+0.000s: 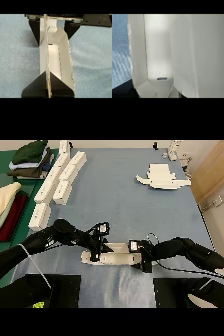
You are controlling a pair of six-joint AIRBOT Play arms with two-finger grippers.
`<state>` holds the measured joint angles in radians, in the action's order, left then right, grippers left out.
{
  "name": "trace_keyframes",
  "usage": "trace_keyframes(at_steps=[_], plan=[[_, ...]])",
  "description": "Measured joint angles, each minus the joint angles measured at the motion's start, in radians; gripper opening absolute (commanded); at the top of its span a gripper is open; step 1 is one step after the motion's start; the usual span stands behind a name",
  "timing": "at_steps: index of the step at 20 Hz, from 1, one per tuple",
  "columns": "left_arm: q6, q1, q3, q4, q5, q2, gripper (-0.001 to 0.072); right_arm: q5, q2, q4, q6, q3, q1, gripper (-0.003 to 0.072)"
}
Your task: Fold the box.
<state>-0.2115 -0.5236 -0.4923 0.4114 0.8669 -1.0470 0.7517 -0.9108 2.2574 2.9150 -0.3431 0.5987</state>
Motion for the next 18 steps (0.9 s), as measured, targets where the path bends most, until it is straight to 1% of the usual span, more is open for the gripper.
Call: trace_keyframes(at_steps=[2,3,4,11,12,18], plan=[[0.000,0.000,0.000,0.000,0.000,0.000,0.0015,-0.003,0.000,0.000,0.001,0.002,0.003,0.0623],[0.000,0.000,0.000,0.000,0.000,0.000,0.0015,-0.007,0.000,0.000,0.002,0.004,0.005,0.0578],[0.000,0.000,0.000,0.000,0.000,0.000,0.0015,-0.010,0.000,0.000,0.005,0.007,0.005,0.0503],[0.000,0.000,0.000,0.000,0.000,0.000,0.0015,-0.015,0.001,0.000,0.006,0.018,0.005,0.0503],[0.000,0.000,0.000,0.000,0.000,0.000,0.0015,-0.015,0.001,0.000,0.005,0.019,0.005,0.0523],[0.000,0.000,0.000,0.000,0.000,0.000,0.0015,-0.014,0.003,-0.004,0.003,0.020,0.005,0.0523]])
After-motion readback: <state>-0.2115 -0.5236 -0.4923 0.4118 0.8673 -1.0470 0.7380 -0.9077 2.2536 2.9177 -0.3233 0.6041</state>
